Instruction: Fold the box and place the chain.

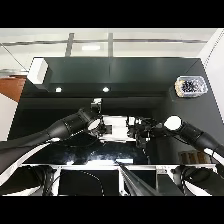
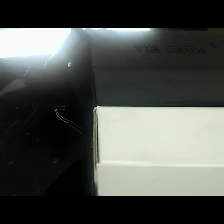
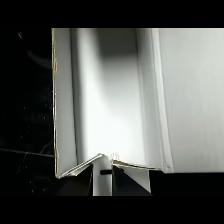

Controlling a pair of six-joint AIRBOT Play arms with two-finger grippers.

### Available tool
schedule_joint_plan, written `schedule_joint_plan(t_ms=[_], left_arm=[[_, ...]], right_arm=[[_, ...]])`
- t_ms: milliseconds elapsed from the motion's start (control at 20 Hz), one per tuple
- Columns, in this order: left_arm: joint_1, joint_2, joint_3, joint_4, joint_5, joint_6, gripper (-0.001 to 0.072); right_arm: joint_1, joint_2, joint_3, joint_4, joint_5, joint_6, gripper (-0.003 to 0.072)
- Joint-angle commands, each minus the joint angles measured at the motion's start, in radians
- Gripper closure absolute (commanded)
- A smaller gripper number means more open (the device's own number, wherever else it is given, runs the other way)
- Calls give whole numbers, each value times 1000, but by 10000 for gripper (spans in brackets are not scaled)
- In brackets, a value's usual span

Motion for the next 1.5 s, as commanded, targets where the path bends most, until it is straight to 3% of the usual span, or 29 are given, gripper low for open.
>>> schedule_joint_plan(t_ms=[0,400,450,500,550,600,650,750,800,850,1050,1250,1450], left_arm=[[1,0,0,-3,2,1,682],[1,0,0,-3,-2,1,682],[1,0,0,-3,-2,1,682],[1,0,0,-3,-2,1,681],[1,0,0,-3,-2,1,681],[1,0,0,-3,-2,1,682],[1,0,0,-3,-2,1,682],[1,0,0,-3,-1,1,682],[1,0,0,-3,-1,1,681],[1,0,0,-3,-1,1,682],[1,0,0,-3,-2,1,682],[1,0,0,-3,-3,1,682],[1,0,0,-3,-5,1,682]], right_arm=[[26,-22,1,61,-31,4,556],[75,-48,1,64,-113,34,553],[75,-48,1,64,-114,35,456],[75,-48,1,64,-114,38,409],[75,-48,1,63,-114,38,443],[74,-48,1,63,-114,38,554],[74,-48,1,63,-114,38,555],[75,-48,1,66,-115,38,380],[73,-48,1,64,-115,50,391],[65,-43,2,63,-106,70,664],[-60,85,11,-32,46,470,645],[-328,233,16,-123,224,1016,646],[-576,229,-41,-328,225,1343,645]])
